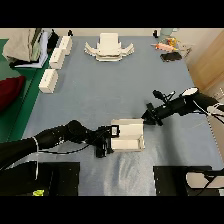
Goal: Fold the box.
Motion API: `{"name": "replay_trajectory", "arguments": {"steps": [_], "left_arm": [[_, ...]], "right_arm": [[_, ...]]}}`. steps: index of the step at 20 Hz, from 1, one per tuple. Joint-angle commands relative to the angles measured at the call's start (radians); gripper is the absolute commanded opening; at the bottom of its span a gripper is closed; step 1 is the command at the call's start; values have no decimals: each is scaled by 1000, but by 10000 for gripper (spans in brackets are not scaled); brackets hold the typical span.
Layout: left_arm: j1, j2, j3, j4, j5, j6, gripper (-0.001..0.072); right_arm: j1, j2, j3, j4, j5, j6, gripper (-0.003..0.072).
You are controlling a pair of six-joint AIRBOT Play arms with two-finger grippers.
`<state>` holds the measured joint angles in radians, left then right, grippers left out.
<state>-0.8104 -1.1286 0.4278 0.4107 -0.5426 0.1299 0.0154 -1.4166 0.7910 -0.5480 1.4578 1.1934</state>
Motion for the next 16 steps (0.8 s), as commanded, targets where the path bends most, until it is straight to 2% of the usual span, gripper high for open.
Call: {"name": "replay_trajectory", "arguments": {"steps": [1,4,7,9,13,16], "left_arm": [[0,0,0,0,0,0,431],[0,0,0,0,0,0,431],[0,0,0,0,0,0,431],[0,0,0,0,0,0,430],[0,0,0,0,0,0,431],[0,0,0,0,0,0,431]], "right_arm": [[53,-30,3,10,76,-92,6],[143,14,2,-119,70,-140,6],[251,120,-3,-207,-8,-153,6],[321,217,-30,-233,-131,-182,6],[468,414,-154,-242,-465,-304,6],[564,539,-249,-288,-602,-322,6]]}}
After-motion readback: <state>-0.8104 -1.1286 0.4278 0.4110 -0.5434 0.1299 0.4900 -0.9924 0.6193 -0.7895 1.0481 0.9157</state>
